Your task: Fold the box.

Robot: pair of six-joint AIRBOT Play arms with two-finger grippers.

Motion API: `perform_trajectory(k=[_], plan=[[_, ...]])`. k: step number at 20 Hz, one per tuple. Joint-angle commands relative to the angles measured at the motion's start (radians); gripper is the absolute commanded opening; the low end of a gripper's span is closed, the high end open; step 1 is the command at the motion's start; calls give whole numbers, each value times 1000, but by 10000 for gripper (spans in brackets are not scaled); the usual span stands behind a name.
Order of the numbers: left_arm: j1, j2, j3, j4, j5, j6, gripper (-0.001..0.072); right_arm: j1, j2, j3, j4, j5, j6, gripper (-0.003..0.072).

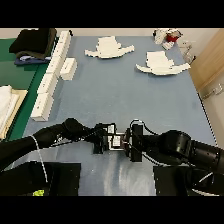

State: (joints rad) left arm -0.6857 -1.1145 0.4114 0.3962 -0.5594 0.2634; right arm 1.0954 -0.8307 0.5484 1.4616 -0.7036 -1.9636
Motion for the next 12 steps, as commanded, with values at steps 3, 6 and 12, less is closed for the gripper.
perform_trajectory(k=[3,6,12], plan=[[0,0,1,0,0,0,597,35,-41,3,-155,14,134,542],[0,0,1,0,0,1,597,35,-39,3,-152,12,134,405],[0,0,1,0,0,0,597,35,-38,3,-140,-39,134,409]])
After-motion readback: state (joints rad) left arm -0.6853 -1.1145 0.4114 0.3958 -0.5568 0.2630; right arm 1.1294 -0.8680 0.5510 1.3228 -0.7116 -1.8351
